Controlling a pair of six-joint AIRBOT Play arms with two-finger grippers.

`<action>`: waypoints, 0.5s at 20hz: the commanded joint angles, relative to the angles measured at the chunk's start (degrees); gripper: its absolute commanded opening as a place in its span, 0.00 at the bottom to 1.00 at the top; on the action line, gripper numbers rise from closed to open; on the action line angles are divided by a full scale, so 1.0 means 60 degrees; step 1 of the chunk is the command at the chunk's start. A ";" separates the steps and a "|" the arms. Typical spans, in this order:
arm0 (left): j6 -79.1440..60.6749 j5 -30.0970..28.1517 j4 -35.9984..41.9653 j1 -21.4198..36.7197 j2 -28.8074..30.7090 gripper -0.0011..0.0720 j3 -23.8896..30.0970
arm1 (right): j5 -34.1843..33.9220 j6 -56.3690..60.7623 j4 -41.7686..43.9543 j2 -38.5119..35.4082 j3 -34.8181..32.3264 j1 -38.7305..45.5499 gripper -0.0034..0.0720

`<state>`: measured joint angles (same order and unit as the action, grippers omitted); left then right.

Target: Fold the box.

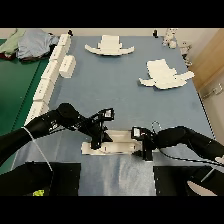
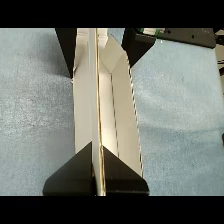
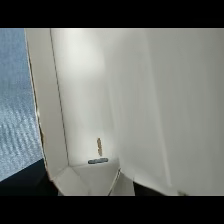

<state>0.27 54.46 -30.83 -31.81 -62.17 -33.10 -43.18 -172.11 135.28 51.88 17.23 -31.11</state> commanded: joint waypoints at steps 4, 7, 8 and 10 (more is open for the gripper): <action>0.0000 0.0000 0.0000 0.0000 0.0000 0.04 -0.0011 | -0.0135 0.0004 -0.0066 -0.0565 0.0011 -0.0007 0.90; 0.0000 0.0000 -0.0004 0.0000 0.0000 0.04 -0.0011 | -0.0135 0.0004 0.0004 -0.0543 0.0000 -0.0011 0.98; 0.0000 0.0004 0.0000 0.0000 0.0000 0.04 -0.0011 | -0.0127 0.0004 -0.0004 -0.0532 -0.0015 -0.0007 0.98; 0.0000 0.0000 0.0000 0.0000 0.0000 0.04 -0.0011 | -0.0040 0.0004 -0.0007 -0.0412 -0.0018 -0.0011 0.98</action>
